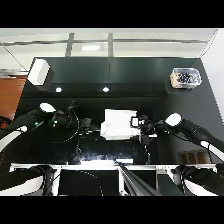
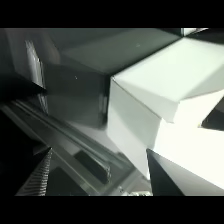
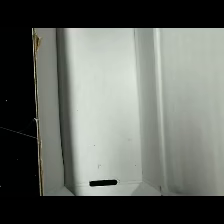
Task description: Fold the box and place the chain.
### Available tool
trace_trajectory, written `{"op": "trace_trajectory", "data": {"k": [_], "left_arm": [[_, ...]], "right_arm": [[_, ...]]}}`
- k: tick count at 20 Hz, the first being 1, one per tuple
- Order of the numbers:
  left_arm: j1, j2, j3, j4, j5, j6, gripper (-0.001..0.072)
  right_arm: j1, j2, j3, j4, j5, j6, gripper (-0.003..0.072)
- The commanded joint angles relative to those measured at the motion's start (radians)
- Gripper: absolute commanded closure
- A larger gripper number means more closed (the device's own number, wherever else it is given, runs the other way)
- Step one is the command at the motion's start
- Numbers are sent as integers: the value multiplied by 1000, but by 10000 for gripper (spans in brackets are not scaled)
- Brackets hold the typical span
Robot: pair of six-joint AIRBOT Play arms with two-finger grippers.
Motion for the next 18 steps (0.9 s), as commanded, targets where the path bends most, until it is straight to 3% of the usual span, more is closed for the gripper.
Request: {"op": "trace_trajectory", "data": {"k": [1,12,15,18], "left_arm": [[-2,0,5,-5,-53,6,3],[-26,0,29,-68,-33,11,3],[-128,0,63,-50,64,1,3],[-214,0,123,77,182,-179,3]], "right_arm": [[0,-1,0,0,0,1,220],[0,-1,0,0,-5,5,220],[0,-1,0,0,-7,8,220],[0,0,0,0,-7,8,220]]}}
